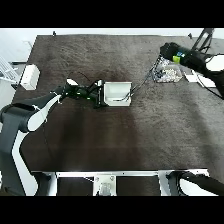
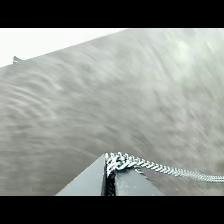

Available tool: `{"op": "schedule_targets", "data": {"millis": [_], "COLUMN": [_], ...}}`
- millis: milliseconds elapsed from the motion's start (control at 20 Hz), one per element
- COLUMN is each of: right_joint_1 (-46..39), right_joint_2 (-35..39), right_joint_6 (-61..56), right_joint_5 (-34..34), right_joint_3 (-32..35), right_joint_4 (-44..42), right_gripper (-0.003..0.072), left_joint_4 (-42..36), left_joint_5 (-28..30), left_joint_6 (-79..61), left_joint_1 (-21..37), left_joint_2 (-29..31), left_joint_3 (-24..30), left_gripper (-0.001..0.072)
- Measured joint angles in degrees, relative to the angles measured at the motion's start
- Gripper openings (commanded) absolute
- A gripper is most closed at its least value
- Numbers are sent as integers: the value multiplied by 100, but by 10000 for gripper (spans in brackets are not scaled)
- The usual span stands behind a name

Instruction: Fold the box and place the chain.

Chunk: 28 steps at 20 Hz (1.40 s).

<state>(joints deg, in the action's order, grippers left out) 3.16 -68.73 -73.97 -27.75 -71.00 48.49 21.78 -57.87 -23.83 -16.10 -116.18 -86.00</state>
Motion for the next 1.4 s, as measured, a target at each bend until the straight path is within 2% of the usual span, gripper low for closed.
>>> {"op": "schedule_targets", "data": {"millis": [300,600,950,1400], "right_joint_1": [538,1403,2400,2682], "right_joint_2": [990,1233,1272,1274], "right_joint_6": [-79,-96,-173,-498], "right_joint_5": [-83,-66,1132,1611], "right_joint_3": [52,153,855,1539], "right_joint_4": [271,334,358,428], "right_gripper": [5,5,4,4], "left_joint_4": [0,0,0,0], "left_joint_5": [0,2,7,20], "left_joint_6": [0,0,0,0], "left_joint_1": [0,0,0,0], "left_joint_2": [0,0,0,0], "left_joint_3": [0,0,0,0], "left_gripper": [347,347,347,347]}}
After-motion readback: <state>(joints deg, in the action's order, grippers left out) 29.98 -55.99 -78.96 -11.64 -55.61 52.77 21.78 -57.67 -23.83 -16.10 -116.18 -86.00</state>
